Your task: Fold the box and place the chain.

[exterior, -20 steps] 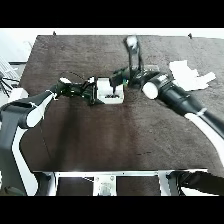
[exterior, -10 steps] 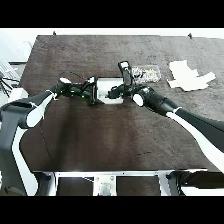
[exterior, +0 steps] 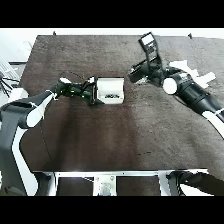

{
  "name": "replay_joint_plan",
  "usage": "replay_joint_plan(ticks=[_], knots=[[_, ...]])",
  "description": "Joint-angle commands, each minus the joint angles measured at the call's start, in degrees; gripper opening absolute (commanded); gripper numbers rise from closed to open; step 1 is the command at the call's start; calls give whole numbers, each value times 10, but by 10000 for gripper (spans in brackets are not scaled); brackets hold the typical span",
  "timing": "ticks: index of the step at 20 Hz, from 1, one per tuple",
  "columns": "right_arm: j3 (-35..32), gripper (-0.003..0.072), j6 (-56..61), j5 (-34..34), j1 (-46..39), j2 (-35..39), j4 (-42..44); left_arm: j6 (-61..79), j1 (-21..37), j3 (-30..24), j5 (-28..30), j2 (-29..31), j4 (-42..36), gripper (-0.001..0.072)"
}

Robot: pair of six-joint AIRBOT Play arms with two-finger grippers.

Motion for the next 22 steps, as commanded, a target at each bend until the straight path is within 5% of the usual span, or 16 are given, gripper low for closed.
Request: replay_joint_plan(ticks=[1,4,8,15,22], knots=[[14,6,-139,-6,-65,-17,85,0,1,0,0,0,0,350],[33,6,-311,48,-96,-65,259,0,1,0,0,0,0,350],[120,6,-528,203,-138,-166,489,0,1,0,0,0,0,350],[279,6,-550,348,-143,-339,531,0,1,0,0,0,0,349],[298,7,-579,452,-130,-359,547,0,1,0,0,0,0,349]])
